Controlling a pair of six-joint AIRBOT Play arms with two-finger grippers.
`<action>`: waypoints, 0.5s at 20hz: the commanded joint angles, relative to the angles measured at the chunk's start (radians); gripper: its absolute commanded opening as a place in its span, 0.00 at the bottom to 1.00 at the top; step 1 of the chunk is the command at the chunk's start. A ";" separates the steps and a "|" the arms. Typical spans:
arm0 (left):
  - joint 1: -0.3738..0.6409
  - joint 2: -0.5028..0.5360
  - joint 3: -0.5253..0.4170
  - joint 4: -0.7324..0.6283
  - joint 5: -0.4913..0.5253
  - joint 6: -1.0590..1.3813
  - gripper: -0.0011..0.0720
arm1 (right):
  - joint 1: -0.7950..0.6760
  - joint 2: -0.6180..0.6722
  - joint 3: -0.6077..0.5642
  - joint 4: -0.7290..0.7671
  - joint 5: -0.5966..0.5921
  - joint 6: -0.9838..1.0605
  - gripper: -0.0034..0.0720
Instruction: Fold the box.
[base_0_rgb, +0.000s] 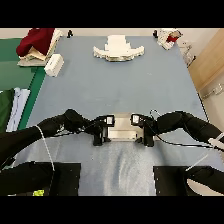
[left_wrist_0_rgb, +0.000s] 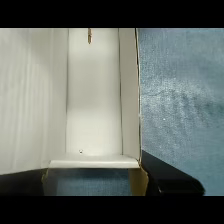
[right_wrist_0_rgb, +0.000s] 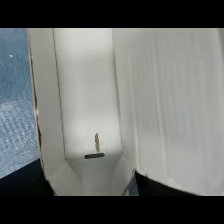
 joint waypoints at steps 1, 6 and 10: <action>0.000 0.000 0.000 -0.001 0.005 -0.001 0.59 | 0.000 0.022 0.002 -0.044 -0.006 0.070 1.00; 0.000 0.000 0.001 -0.001 0.006 -0.001 0.59 | 0.000 0.188 0.017 -0.369 -0.194 0.483 1.00; 0.000 0.000 0.001 -0.001 0.006 -0.001 0.59 | 0.000 0.336 0.074 -0.449 -0.371 1.034 0.98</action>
